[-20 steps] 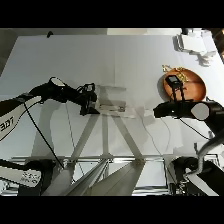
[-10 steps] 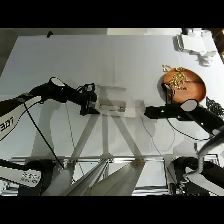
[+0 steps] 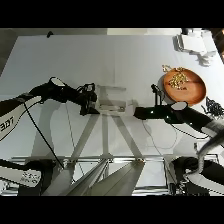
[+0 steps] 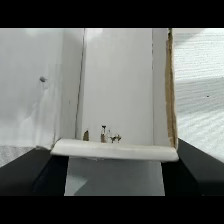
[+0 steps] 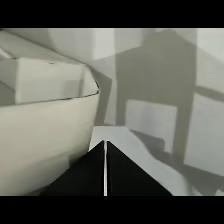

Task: Fold the box and place the chain.

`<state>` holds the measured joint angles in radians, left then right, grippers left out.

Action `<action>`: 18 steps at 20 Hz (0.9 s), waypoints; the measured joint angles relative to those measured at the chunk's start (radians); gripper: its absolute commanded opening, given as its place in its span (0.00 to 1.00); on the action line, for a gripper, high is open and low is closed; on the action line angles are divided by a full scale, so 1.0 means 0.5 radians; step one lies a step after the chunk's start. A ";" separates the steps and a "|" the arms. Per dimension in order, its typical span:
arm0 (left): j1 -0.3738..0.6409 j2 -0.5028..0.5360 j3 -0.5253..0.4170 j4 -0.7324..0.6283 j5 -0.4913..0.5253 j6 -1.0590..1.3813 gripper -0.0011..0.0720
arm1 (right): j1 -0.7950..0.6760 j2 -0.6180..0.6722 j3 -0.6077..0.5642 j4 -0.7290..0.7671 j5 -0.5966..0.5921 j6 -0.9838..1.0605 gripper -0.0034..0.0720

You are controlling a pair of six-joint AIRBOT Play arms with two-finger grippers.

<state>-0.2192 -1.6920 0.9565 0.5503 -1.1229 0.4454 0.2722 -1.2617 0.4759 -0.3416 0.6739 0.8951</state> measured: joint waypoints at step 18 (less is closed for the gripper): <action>0.000 0.000 0.000 0.001 0.000 0.000 0.61 | 0.125 0.147 0.005 0.518 -0.125 -0.356 0.46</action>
<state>-0.2192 -1.6920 0.9565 0.5507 -1.1229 0.4454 0.3347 -1.1881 0.4786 -0.0826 0.6113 0.7174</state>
